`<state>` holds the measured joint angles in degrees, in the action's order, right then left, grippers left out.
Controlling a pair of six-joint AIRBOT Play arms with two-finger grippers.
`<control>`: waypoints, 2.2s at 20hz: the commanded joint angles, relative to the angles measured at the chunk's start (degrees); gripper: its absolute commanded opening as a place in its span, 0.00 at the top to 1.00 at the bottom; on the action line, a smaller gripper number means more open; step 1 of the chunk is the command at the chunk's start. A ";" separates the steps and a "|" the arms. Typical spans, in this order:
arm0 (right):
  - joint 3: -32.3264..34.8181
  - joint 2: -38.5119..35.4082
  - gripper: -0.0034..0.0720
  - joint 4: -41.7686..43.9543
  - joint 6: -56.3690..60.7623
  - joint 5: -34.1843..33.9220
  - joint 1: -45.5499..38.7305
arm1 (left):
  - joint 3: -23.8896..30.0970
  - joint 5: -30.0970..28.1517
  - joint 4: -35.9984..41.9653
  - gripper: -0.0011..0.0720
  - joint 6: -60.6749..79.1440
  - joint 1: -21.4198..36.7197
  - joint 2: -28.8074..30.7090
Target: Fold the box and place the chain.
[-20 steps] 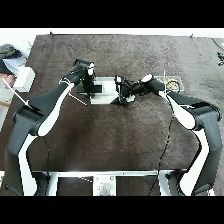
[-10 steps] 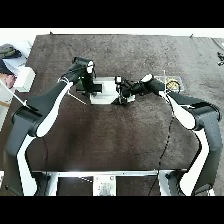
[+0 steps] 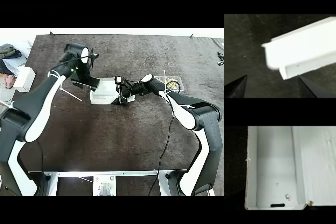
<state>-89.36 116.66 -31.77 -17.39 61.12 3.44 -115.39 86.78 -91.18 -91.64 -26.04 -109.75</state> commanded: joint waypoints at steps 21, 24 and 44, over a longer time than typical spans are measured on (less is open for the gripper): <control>-0.02 -0.02 0.66 0.07 0.04 -0.04 0.00 | 17.66 -13.16 60.30 0.02 83.41 26.99 -1.25; -0.02 -0.02 0.66 0.07 0.04 -0.07 0.00 | 17.66 -10.67 61.00 0.01 92.45 26.91 -5.62; -0.02 -0.02 0.66 0.04 0.04 -0.04 0.02 | 21.42 -4.96 64.04 0.00 116.48 24.30 -10.80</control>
<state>-89.36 116.66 -31.73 -17.37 61.06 3.46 -94.02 80.84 -26.98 26.06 -1.69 -120.51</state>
